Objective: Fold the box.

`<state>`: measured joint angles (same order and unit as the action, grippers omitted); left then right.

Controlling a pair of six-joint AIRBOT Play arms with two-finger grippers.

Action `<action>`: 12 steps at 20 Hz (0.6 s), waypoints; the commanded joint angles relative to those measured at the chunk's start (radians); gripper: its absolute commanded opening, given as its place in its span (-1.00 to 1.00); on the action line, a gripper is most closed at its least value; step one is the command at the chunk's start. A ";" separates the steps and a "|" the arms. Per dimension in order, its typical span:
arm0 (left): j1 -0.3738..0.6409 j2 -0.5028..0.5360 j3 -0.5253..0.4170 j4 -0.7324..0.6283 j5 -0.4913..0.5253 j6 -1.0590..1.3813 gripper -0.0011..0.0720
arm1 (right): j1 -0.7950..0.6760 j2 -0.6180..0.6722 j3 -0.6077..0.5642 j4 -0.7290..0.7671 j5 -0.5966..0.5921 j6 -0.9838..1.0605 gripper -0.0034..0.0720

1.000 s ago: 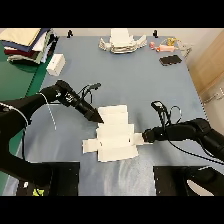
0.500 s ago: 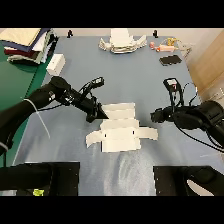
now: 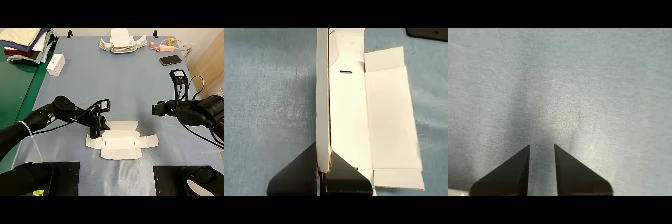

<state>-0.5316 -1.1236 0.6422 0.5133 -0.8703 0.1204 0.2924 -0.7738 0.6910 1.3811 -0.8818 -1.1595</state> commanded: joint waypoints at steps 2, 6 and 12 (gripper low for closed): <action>-0.053 0.010 -0.028 0.000 0.099 0.030 -0.94 | 0.000 0.000 0.002 0.019 0.002 0.011 -0.23; -0.055 0.043 -0.026 -0.044 0.168 0.031 -0.95 | 0.000 0.000 0.002 0.021 0.002 0.011 -0.23; -0.118 0.169 -0.100 -0.057 0.328 0.098 -0.95 | 0.000 0.000 0.002 0.021 0.002 0.019 -0.23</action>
